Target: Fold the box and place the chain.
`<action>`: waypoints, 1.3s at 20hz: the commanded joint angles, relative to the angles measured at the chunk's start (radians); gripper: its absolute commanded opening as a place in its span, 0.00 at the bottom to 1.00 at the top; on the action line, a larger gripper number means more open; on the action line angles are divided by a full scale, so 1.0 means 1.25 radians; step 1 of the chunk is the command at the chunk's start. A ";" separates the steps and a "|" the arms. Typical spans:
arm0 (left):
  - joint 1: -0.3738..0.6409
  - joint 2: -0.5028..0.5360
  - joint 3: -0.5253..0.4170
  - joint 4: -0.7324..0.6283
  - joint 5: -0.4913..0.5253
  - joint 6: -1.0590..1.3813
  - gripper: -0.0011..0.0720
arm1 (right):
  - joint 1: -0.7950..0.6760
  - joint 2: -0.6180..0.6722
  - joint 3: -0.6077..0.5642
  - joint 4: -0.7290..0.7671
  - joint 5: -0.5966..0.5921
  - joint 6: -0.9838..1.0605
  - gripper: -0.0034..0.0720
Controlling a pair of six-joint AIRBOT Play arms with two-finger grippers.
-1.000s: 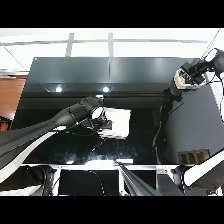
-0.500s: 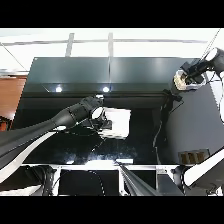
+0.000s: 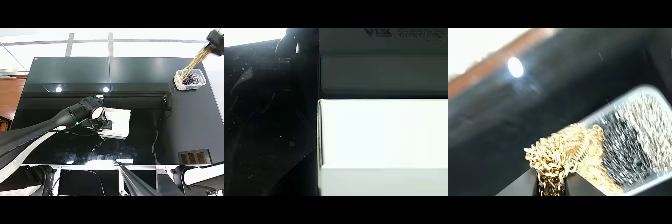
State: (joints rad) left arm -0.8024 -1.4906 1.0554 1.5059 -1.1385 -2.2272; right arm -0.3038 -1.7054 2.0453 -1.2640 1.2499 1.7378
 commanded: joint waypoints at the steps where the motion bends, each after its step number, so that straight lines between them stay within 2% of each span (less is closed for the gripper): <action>1: 0.000 -0.001 0.001 0.000 0.000 0.000 0.06 | -0.003 0.109 0.011 0.055 -0.006 -0.079 0.07; 7: 0.000 -0.001 0.001 0.000 0.001 0.000 0.06 | -0.002 0.260 -0.007 0.210 0.070 -0.218 0.07; 12: 0.000 -0.001 0.001 0.000 0.003 0.000 0.06 | 0.039 0.367 -0.049 0.306 0.118 -0.259 0.07; 15: 0.000 -0.001 0.001 0.000 0.003 0.000 0.06 | 0.064 0.410 -0.056 0.402 0.137 -0.282 0.07; 26: 0.000 -0.001 0.001 0.000 0.003 0.000 0.06 | 0.076 0.446 -0.056 0.423 0.149 -0.284 0.07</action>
State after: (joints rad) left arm -0.8024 -1.4906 1.0554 1.5059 -1.1351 -2.2272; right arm -0.2104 -1.1515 1.9755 -0.7437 1.4368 1.3830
